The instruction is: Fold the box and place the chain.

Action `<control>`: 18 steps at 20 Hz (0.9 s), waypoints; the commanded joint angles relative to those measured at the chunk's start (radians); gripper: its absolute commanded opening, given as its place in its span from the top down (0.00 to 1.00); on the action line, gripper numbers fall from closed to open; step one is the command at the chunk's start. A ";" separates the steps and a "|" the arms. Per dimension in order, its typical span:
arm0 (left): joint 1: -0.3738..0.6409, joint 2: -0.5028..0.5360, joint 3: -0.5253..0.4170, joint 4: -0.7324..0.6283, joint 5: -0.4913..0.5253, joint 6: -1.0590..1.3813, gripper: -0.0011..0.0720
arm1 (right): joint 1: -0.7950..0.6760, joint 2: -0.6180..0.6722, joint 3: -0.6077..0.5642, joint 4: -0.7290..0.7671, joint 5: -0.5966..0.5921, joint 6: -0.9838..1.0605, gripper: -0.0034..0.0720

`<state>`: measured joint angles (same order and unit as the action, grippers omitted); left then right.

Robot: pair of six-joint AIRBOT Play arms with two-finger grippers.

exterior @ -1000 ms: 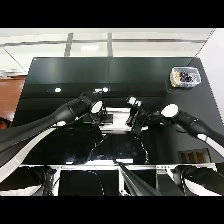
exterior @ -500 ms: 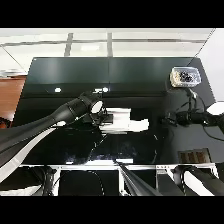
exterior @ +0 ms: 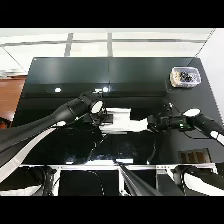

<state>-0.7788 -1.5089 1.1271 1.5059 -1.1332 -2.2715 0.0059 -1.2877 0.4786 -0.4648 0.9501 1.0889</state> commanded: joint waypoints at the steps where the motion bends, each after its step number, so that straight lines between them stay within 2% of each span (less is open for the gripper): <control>1: 0.000 0.000 0.000 0.000 -0.002 0.000 0.95 | 0.059 -0.029 0.021 0.094 -0.002 -0.051 0.94; 3: 0.000 0.000 0.000 0.000 -0.002 0.000 0.95 | 0.058 -0.029 0.060 0.089 0.066 -0.051 0.92; 5: 0.000 0.000 0.000 0.000 -0.002 0.000 0.95 | 0.059 -0.029 0.111 0.088 0.146 -0.053 0.26; 7: 0.000 0.000 0.000 0.000 -0.002 0.000 0.95 | 0.062 -0.029 0.152 0.090 0.202 -0.054 0.26; 9: 0.000 0.000 0.000 0.000 -0.002 0.000 0.95 | 0.083 -0.029 0.164 0.095 0.204 -0.053 0.27; 11: 0.000 0.000 0.000 0.000 -0.002 0.000 0.95 | 0.120 -0.029 0.165 0.095 0.179 -0.052 0.40; 13: 0.000 0.000 0.000 0.000 -0.002 0.000 0.95 | 0.156 -0.029 0.172 0.094 0.158 -0.045 0.40; 15: 0.000 0.000 0.000 0.000 -0.002 0.000 0.95 | 0.190 -0.029 0.199 0.063 0.137 -0.013 0.56; 18: 0.000 0.000 0.000 0.000 -0.002 0.000 0.95 | 0.248 -0.029 0.265 -0.065 0.115 0.104 0.56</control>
<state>-0.7788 -1.5089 1.1271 1.5059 -1.1358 -2.2715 0.2047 -1.3167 0.6968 -0.4324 1.0889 1.0977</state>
